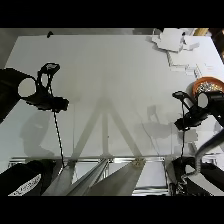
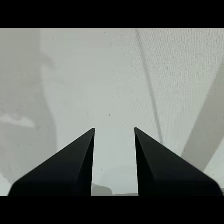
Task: Fold the box and place the chain.
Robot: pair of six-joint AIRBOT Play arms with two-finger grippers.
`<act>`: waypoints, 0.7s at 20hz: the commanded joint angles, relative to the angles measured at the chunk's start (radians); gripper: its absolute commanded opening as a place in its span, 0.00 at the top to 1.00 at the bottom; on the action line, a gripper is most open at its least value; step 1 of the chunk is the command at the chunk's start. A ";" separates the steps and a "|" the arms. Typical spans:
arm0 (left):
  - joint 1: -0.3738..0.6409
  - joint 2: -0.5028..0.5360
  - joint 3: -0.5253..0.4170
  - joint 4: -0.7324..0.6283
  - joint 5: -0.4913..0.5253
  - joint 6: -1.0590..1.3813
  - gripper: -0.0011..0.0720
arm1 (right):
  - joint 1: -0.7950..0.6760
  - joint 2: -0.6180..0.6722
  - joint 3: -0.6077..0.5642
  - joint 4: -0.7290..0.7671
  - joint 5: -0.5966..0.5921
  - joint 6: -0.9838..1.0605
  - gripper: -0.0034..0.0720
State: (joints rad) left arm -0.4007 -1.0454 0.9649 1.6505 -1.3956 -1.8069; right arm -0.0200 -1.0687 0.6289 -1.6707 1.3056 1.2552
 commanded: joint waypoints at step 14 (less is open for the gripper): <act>0.001 0.001 -0.001 0.000 0.000 0.000 0.61 | -0.001 0.001 0.002 0.227 -0.075 0.006 0.51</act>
State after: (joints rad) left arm -0.4007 -1.0454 0.9649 1.6505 -1.3956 -1.8069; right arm -0.0200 -1.0687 0.6289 -1.5528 1.2716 1.2579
